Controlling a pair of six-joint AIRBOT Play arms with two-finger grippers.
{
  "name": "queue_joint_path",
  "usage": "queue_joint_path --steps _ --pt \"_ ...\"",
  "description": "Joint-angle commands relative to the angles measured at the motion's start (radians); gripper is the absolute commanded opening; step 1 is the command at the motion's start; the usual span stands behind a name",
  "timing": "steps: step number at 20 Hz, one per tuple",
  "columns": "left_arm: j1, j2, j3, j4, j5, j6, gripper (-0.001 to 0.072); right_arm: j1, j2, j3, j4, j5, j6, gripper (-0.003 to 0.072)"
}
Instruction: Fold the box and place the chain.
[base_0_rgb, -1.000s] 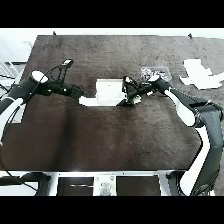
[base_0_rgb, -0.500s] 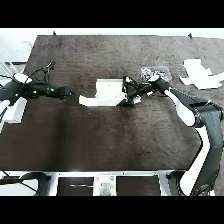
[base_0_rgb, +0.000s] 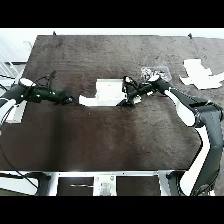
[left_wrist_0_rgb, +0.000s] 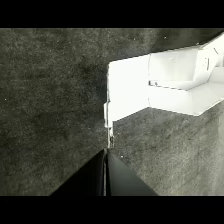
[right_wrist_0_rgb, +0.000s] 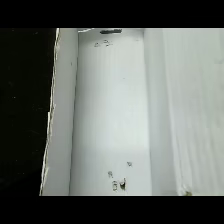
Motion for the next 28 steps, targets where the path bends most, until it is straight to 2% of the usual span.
queue_joint_path --steps 1,6,10,13,16,20,21,22,28 --pt "0.002 -0.053 0.000 -0.035 0.018 0.000 0.0013 0.000 0.000 0.001 0.000 0.000 0.000 0.0585" --pt "-0.025 -0.123 0.000 -0.170 0.042 0.062 0.0012 0.000 0.000 0.001 0.000 0.000 0.000 0.0586" --pt "-0.074 -0.166 0.000 -0.185 0.074 0.061 0.0013 0.000 0.000 0.001 0.000 0.000 0.000 0.0586" --pt "-0.114 -0.171 0.006 -0.273 0.078 0.093 0.0013 0.000 0.000 0.001 0.000 0.000 0.000 0.0586" --pt "-0.146 -0.171 0.031 -0.282 0.085 0.090 0.0013 0.000 0.000 0.001 0.000 0.000 0.000 0.0586" --pt "-0.152 -0.169 0.087 -0.284 0.045 0.090 0.0020 0.000 0.000 0.001 0.000 0.000 0.000 0.0586" --pt "-0.152 -0.168 0.093 -0.285 0.040 0.090 0.0149 0.000 0.000 0.001 0.000 0.000 0.000 0.0586" --pt "-0.152 -0.166 0.093 -0.292 0.036 0.090 0.0339 0.000 0.000 0.001 0.000 0.000 0.000 0.0586" --pt "-0.158 -0.165 0.093 -0.344 0.032 0.090 0.0345 0.000 0.000 0.001 0.000 0.000 0.000 0.0586"
